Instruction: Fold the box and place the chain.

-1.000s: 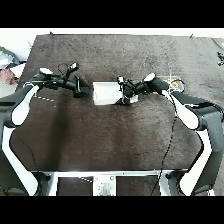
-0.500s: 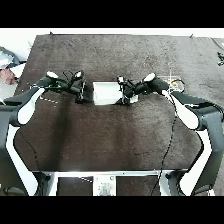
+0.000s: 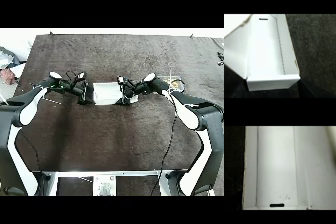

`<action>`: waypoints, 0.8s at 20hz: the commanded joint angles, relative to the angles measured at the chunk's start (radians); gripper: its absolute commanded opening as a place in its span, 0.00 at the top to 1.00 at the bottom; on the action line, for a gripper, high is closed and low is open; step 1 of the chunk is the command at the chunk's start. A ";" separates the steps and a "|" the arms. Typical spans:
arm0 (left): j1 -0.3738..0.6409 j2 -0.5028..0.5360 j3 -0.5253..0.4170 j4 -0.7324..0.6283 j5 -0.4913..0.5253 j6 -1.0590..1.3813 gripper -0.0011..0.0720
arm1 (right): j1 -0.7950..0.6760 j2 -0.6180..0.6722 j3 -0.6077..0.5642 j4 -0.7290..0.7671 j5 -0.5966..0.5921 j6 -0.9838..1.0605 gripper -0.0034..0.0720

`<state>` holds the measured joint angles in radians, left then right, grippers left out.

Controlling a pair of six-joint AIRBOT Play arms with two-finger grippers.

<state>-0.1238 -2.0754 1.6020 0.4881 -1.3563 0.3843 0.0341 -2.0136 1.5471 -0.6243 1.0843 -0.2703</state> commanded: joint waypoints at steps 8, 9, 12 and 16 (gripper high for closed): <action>-0.029 0.000 -0.026 -0.023 0.112 -0.021 0.01 | 0.000 0.000 0.000 0.000 0.000 0.001 0.44; -0.032 0.000 -0.026 -0.020 0.113 -0.021 0.01 | 0.000 0.000 0.000 0.000 0.000 0.001 0.44; -0.035 0.000 -0.026 -0.016 0.118 -0.010 0.01 | 0.000 0.000 0.000 0.000 0.000 0.001 0.44; -0.035 0.000 -0.026 -0.015 0.117 0.016 0.01 | 0.000 0.000 0.000 0.000 0.000 0.001 0.44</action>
